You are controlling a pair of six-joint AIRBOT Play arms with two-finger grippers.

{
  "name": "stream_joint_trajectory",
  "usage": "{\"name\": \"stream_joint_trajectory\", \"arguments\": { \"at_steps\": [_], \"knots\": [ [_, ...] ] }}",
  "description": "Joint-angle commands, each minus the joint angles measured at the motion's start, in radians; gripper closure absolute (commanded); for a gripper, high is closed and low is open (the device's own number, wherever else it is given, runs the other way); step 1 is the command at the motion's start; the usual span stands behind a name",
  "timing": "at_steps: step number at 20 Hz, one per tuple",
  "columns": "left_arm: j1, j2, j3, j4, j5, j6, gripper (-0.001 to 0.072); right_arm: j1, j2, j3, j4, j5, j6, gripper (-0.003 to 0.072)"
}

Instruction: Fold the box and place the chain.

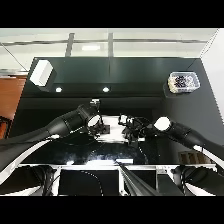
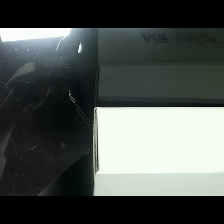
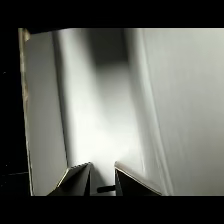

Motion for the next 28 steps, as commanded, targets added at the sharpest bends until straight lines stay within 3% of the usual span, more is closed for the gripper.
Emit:
{"name": "stream_joint_trajectory", "arguments": {
  "at_steps": [1,2,3,4,5,7,9,10,11,13,16,19,21,23,28],
  "knots": [
    [0.0,0.0,0.001,-0.004,0.005,0.002,0.0679,0.003,-0.014,0.0,0.009,-0.026,0.048,0.0501],
    [0.0,0.0,0.001,-0.004,0.005,0.002,0.0679,0.003,-0.014,0.001,0.009,-0.013,0.052,0.0446],
    [0.0,0.0,0.001,-0.004,0.005,0.002,0.0679,0.002,-0.014,0.001,0.009,-0.007,0.06,0.0339],
    [0.0,0.0,0.001,-0.004,0.005,0.002,0.0679,0.003,-0.014,0.0,0.004,0.006,0.06,0.0349],
    [0.0,0.0,0.001,-0.004,0.008,0.002,0.068,0.003,-0.014,0.001,0.002,0.014,0.06,0.0488],
    [0.0,0.0,0.001,-0.003,0.012,0.002,0.068,0.003,-0.014,0.001,0.002,0.022,0.06,0.0302],
    [0.0,0.0,0.001,-0.004,0.011,0.002,0.0679,0.002,-0.011,0.001,-0.002,0.024,0.06,0.0601],
    [0.0,0.0,0.001,-0.004,0.011,0.002,0.0679,0.002,-0.001,0.001,-0.003,0.024,0.076,0.0607],
    [0.0,0.0,0.001,-0.003,0.01,0.003,0.0679,-0.009,0.023,0.003,-0.023,0.031,0.146,0.0669],
    [0.0,0.0,0.001,-0.001,0.011,0.003,0.0679,-0.076,0.111,0.014,-0.116,0.109,0.399,0.0668],
    [0.0,0.0,0.001,0.0,0.011,0.003,0.068,-0.303,0.269,0.067,-0.319,0.391,0.789,0.0668],
    [0.0,0.0,0.001,0.001,0.011,0.003,0.0679,-0.576,0.362,0.032,-0.463,0.448,1.085,0.0668],
    [0.0,0.0,0.001,0.0,0.011,0.003,0.0679,-0.691,0.354,-0.048,-0.44,0.446,1.215,0.0668],
    [0.0,0.0,0.001,0.0,0.011,0.003,0.0679,-0.712,0.332,-0.14,-0.356,0.446,1.234,0.0668],
    [0.0,0.0,0.001,0.0,0.011,0.003,0.0679,-0.563,0.185,-0.232,-0.084,0.392,1.122,0.0667]
  ]
}}
